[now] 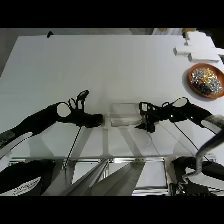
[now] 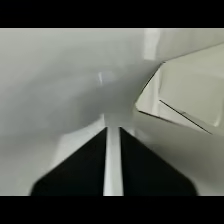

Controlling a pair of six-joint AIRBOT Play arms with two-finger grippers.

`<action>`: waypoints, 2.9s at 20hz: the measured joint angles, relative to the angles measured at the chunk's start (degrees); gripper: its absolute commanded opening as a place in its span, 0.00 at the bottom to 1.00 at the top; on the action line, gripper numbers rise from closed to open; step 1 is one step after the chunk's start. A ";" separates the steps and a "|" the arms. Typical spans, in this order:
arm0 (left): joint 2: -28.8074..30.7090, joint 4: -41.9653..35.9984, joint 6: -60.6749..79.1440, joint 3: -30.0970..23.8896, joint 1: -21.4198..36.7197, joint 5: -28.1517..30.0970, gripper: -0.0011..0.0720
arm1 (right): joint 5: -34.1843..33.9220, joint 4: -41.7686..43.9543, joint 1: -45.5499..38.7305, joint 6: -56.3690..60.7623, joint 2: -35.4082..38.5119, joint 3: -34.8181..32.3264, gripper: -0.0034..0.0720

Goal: Fold the box and place the chain.

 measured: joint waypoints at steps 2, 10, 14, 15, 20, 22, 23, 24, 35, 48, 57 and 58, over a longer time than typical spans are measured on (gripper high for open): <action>0.98 -0.35 0.07 0.83 -0.66 -0.20 0.24 | 0.00 -0.02 0.00 -0.02 0.00 0.00 0.49; 2.97 -0.92 0.20 4.22 -2.67 -0.33 0.48 | 0.00 -0.02 0.00 -0.02 0.00 0.00 0.49; 2.75 -0.92 0.17 4.76 -3.19 -0.22 0.49 | 0.00 -0.02 0.00 -0.02 0.00 0.00 0.49; 2.51 -0.92 0.15 4.81 -3.43 -0.11 0.49 | 0.00 -0.02 0.00 -0.02 0.00 0.00 0.49; 0.79 -0.44 0.04 5.95 -5.49 0.55 0.49 | 0.00 -0.02 0.00 -0.02 0.00 0.02 0.49; 0.37 0.35 -0.24 6.54 -6.51 0.81 0.49 | 0.00 -0.02 0.00 -0.02 0.00 0.00 0.49; 0.26 1.09 -0.87 6.84 -6.91 0.96 0.49 | 0.02 -0.02 0.00 0.00 0.00 0.00 0.49; 0.17 2.03 -1.95 7.10 -7.23 1.09 0.49 | 0.02 0.00 0.00 -0.02 0.00 0.00 0.49; -1.62 10.12 -12.68 10.58 -11.17 2.60 0.49 | 0.00 -0.02 0.00 -0.04 0.00 0.02 0.49; -7.85 25.77 -32.02 20.55 -15.08 -7.69 0.49 | 0.00 -0.02 0.00 0.00 0.00 0.00 0.49; -15.78 34.23 -43.56 30.91 -18.58 -21.29 0.49 | 0.00 0.00 0.00 0.00 0.00 0.02 0.49; -16.76 35.28 -44.57 32.33 -18.86 -23.56 0.49 | 0.00 0.00 0.00 0.00 0.00 0.02 0.49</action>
